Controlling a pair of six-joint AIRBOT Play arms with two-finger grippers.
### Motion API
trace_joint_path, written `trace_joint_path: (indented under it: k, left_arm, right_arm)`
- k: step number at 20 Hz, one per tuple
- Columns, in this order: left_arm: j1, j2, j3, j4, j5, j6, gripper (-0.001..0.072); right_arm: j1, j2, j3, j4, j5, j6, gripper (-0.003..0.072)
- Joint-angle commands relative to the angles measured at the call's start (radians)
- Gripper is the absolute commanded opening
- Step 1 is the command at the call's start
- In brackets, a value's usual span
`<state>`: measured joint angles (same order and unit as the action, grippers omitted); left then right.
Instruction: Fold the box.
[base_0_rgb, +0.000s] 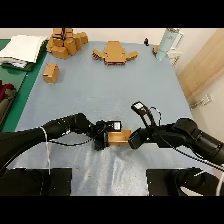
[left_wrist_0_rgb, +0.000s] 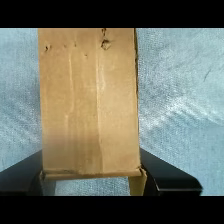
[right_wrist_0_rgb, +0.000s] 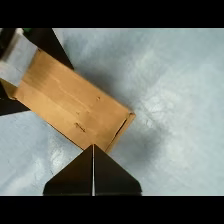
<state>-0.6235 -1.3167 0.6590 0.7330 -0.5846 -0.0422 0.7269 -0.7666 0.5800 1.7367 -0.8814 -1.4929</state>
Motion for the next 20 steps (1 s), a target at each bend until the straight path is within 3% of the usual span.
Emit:
trace_joint_path:
  k: [1,5,8,13,20]
  left_arm:
    - [0.000,-0.001,-0.001,0.000,0.001,0.000,0.0479]
    - [0.000,-0.001,-0.001,0.000,0.000,0.000,0.0479]
    - [0.000,-0.001,-0.001,0.000,-0.001,0.000,0.0479]
    - [0.000,-0.001,-0.001,-0.010,-0.001,-0.004,0.0479]
    - [0.006,0.001,0.003,-0.010,0.010,-0.087,0.0479]
  right_arm:
    - [-0.001,0.035,0.027,-0.144,-0.019,0.117,0.0005]
    - [-0.027,0.001,0.026,-0.414,-0.174,0.317,0.0005]
    - [-0.084,-0.070,0.027,-0.536,-0.294,0.379,0.0005]
    - [-0.123,-0.164,0.027,-0.562,-0.331,0.379,0.0005]
    - [-0.123,-0.168,0.027,-0.590,-0.332,0.495,0.0006]
